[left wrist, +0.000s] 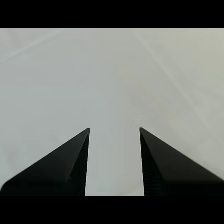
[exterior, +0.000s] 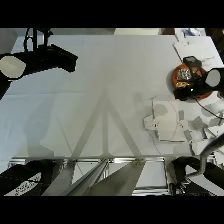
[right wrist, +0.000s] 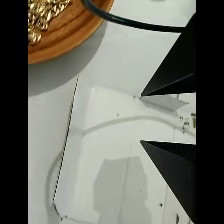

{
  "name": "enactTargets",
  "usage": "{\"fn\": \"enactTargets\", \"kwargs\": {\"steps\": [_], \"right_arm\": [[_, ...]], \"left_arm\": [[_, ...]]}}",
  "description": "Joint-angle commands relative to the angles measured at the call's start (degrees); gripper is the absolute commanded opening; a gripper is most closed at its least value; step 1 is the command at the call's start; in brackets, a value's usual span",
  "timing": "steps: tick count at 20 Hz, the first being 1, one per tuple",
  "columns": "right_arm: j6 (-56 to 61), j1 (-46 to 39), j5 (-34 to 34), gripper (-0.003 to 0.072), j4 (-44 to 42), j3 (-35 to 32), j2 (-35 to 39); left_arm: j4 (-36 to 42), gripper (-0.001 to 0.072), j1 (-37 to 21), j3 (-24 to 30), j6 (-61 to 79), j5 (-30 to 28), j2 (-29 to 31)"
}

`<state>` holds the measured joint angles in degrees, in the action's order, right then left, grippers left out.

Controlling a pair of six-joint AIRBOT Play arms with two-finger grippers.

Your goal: Fold the box and place the chain.

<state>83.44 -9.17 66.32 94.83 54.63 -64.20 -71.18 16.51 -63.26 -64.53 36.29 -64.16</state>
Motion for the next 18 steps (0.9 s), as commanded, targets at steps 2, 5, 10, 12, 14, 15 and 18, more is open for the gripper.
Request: {"fn": "enactTargets", "kwargs": {"steps": [2, 5, 10, 12, 14, 15, 18], "right_arm": [[2.23, -0.02, 9.62, 0.0318, 9.31, 3.45, 0.04], [2.21, -1.33, 13.03, 0.0319, 12.52, 3.45, 0.07], [2.05, -8.35, 10.88, 0.0317, 9.73, 3.45, 5.20], [1.55, -10.78, 10.62, 0.0316, 6.45, 3.45, 7.76], [0.00, -12.37, 12.09, 0.0316, 4.17, 3.45, 9.14], [-1.01, -12.90, 13.20, 0.0316, 3.78, 3.45, 9.31], [-2.08, -14.88, 14.45, 0.0318, 3.39, 3.43, 9.31]], "left_arm": [[0.00, 0.0339, 0.02, 0.00, 0.02, -0.02, -0.04], [0.00, 0.0339, 0.02, 0.00, 0.02, -0.02, -0.04], [0.00, 0.0339, 0.02, 0.00, 0.02, -0.02, -0.04], [0.00, 0.0339, 0.02, 0.00, 0.02, -0.02, -0.04], [0.00, 0.0339, 0.02, 0.00, 0.02, -0.02, -0.04], [0.00, 0.0339, 0.00, 0.00, 0.02, -0.02, -0.04], [0.00, 0.0339, 0.02, -0.02, 0.02, -0.02, -0.04]]}}
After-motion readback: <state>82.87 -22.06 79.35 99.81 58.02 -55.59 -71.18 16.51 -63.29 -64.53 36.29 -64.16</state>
